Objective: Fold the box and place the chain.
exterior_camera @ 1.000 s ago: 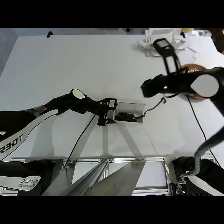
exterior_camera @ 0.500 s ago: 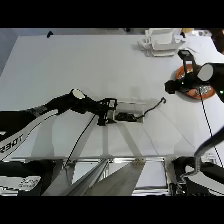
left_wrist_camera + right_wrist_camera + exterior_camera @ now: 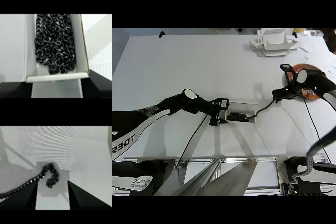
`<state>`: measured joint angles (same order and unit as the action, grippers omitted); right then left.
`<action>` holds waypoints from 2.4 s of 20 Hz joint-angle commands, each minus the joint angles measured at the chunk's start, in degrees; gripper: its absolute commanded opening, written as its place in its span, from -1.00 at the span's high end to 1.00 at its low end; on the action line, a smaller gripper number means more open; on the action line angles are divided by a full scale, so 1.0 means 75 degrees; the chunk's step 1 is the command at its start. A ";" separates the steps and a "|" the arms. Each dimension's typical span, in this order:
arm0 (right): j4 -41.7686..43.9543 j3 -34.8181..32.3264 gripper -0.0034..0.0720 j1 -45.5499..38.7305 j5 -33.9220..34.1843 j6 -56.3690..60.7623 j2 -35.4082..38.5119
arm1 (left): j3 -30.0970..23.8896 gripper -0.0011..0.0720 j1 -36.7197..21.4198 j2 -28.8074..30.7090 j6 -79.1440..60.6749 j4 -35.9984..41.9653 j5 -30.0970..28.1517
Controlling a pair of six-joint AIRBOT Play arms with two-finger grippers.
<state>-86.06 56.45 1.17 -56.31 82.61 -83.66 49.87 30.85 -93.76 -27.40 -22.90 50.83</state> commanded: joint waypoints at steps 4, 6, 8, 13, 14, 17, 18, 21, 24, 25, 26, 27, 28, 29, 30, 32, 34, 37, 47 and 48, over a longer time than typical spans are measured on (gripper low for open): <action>0.0125 -0.0003 -0.06 -0.0003 0.0044 -0.0085 -0.0385 | 0.0000 0.40 -0.0006 0.0003 -0.0003 0.0000 -0.0003; 0.0105 -0.0003 0.44 0.0079 0.0000 -0.0087 -0.0434 | 0.0000 0.40 -0.0006 0.0003 -0.0003 0.0000 0.0000; 0.0093 -0.0003 0.86 0.0187 -0.0067 -0.0090 -0.0431 | 0.0000 0.40 -0.0006 0.0003 -0.0003 0.0000 -0.0003; -0.0152 -0.0003 0.86 0.0335 -0.0449 -0.0085 0.0044 | 0.0000 0.40 -0.0006 0.0003 -0.0003 0.0000 -0.0003; -0.0157 -0.0003 0.86 0.0335 -0.0536 -0.0085 0.0262 | 0.0000 0.40 -0.0006 0.0006 0.0000 -0.0003 -0.0003; -0.0137 -0.0003 0.86 0.0338 -0.0863 -0.0082 0.1110 | 0.0000 0.40 -0.0006 0.0006 -0.0003 0.0000 -0.0003; -0.0090 -0.0003 0.86 0.0344 -0.0994 -0.0082 0.1408 | 0.0000 0.40 -0.0006 0.0003 -0.0003 0.0000 -0.0003; 0.0373 -0.0003 0.86 0.0344 -0.1338 -0.0085 0.2407 | 0.0000 0.40 -0.0006 0.0003 0.0000 0.0000 -0.0003; 0.1311 -0.0003 0.86 0.0344 -0.1661 -0.0385 0.3436 | 0.0000 0.40 -0.0006 0.0003 0.0000 0.0000 -0.0003; 0.1804 -0.0003 0.86 0.0344 -0.1749 -0.0574 0.3794 | 0.0000 0.40 -0.0006 0.0003 -0.0003 0.0000 -0.0003; 0.2378 -0.0003 0.86 0.0347 -0.1856 -0.0866 0.4147 | 0.0000 0.40 -0.0006 0.0006 0.0000 0.0000 -0.0003; 0.2862 -0.0003 0.86 0.0344 -0.1950 -0.1177 0.4447 | 0.0000 0.40 -0.0006 0.0003 -0.0003 0.0000 -0.0003; 0.3302 -0.0003 0.86 0.0344 -0.2060 -0.1489 0.4736 | 0.0000 0.40 -0.0006 0.0003 0.0000 0.0000 -0.0003; 0.3727 -0.0003 0.86 0.0344 -0.2200 -0.1851 0.5013 | 0.0000 0.40 -0.0006 0.0003 0.0000 0.0000 -0.0003; 0.4112 -0.0003 0.86 0.0344 -0.2328 -0.2171 0.5254 | 0.0000 0.40 -0.0006 0.0003 0.0000 0.0000 -0.0003; 0.4864 -0.0003 0.86 0.0344 -0.2463 -0.2710 0.5566 | 0.0000 0.40 -0.0006 0.0003 -0.0003 0.0000 -0.0003; 0.5802 -0.0003 0.86 0.0344 -0.2498 -0.3413 0.5692 | 0.0000 0.40 -0.0006 0.0003 -0.0003 0.0000 -0.0003; 0.6668 -0.0003 0.86 0.0487 -0.2451 -0.4252 0.5680 | 0.0000 0.40 -0.0006 0.0003 0.0000 0.0000 -0.0003; 0.6429 -0.0006 0.86 0.1816 -0.1664 -0.4692 0.4508 | 0.0000 0.40 -0.0006 0.0003 0.0000 0.0000 -0.0003; 0.6400 -0.0003 0.86 0.1909 -0.1667 -0.4692 0.4255 | 0.0000 0.40 -0.0006 0.0003 -0.0003 0.0000 -0.0003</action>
<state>-37.71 56.36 13.43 -70.19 48.07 -47.81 49.87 30.85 -93.76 -27.40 -22.90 50.83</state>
